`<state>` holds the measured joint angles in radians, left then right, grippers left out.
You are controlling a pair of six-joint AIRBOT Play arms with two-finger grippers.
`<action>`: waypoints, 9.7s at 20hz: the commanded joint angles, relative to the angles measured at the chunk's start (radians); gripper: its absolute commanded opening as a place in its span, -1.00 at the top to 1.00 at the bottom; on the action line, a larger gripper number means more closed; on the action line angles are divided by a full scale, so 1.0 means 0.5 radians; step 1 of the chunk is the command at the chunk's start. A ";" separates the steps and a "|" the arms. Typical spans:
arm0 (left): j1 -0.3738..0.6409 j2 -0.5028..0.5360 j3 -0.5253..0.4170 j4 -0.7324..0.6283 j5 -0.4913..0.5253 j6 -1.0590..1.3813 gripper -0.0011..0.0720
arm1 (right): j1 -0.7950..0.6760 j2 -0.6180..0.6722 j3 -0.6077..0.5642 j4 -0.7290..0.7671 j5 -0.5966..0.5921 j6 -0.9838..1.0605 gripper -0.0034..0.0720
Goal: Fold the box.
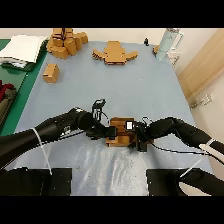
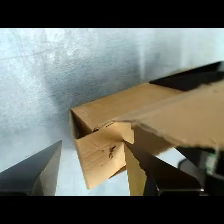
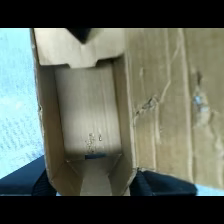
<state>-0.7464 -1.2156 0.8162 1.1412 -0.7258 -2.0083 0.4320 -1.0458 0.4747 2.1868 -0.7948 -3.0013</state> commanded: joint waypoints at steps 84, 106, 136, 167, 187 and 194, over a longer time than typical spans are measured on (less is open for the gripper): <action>-0.236 -0.615 0.722 0.595 -0.719 -0.680 -0.19 | 0.001 0.000 -0.001 0.001 0.002 0.001 -0.60; -0.229 -0.698 0.722 0.545 -0.701 -0.774 0.93 | 0.001 0.000 -0.001 0.001 0.002 0.001 -0.60; -0.419 -0.665 0.721 0.935 -0.678 -0.944 0.82 | 0.001 0.000 -0.001 0.001 0.001 0.001 -0.60; -0.103 -0.535 0.832 0.389 -0.883 -0.623 0.08 | 0.001 0.000 -0.001 0.001 0.001 0.001 -0.60; 0.423 -0.533 0.834 -0.245 -1.226 0.151 -0.84 | 0.001 0.000 -0.001 0.001 0.001 0.001 -0.60; 0.474 -0.533 0.834 -0.222 -1.265 0.499 0.50 | 0.001 0.000 -0.001 0.001 0.001 0.001 -0.60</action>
<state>-0.5190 -1.4818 1.2327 1.0225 -1.3445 -1.8503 0.4324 -1.0458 0.4740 2.1868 -0.7944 -3.0009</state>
